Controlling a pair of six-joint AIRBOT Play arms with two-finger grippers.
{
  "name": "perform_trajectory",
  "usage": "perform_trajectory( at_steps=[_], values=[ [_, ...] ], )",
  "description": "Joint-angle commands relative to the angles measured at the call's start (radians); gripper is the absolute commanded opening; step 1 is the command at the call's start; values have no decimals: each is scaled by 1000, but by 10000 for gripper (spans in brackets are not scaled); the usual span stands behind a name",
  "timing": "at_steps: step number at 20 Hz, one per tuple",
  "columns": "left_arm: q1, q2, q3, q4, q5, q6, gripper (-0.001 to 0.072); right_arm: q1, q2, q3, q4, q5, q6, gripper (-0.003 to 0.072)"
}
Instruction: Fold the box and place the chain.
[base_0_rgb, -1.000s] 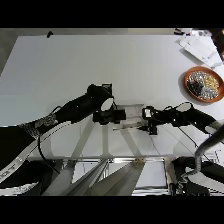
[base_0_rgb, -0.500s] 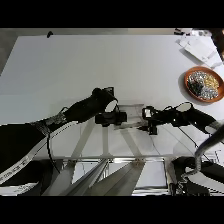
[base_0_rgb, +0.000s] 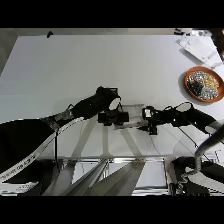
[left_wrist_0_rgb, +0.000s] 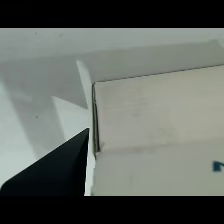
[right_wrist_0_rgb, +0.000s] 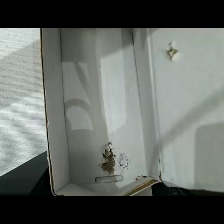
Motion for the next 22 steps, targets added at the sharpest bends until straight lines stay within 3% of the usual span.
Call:
perform_trajectory(
  at_steps=[1, 3, 8, 10, 12, 15, 17, 20, 22],
  values=[
    [-5, -29, 6, -1, -72, 12, 343, 0, 1, 0, 0, 0, 0, 444],
    [-13, -35, 6, 7, -64, 12, 306, 0, 1, 0, 0, 0, 0, 444],
    [-21, -35, 6, 3, -14, 13, 5, 0, 1, 0, 0, 0, 0, 444],
    [-26, -36, 6, 3, -16, 12, 2, 0, 1, 0, 0, 0, 0, 444],
    [-31, -39, 6, 1, -16, 12, 39, 0, 1, 0, 0, 0, 0, 444],
    [-37, -39, 6, 3, -15, 12, 360, 0, 1, 0, 0, 0, 0, 444],
    [-38, -39, 6, 3, -15, 12, 362, 0, 1, 0, 0, 0, 0, 444],
    [-39, -39, 6, 3, -15, 12, 185, 0, 1, 0, 0, 0, 0, 444],
    [-40, -39, 6, 3, -15, 12, 1, 0, 1, 0, 0, 0, 0, 444]
  ],
)
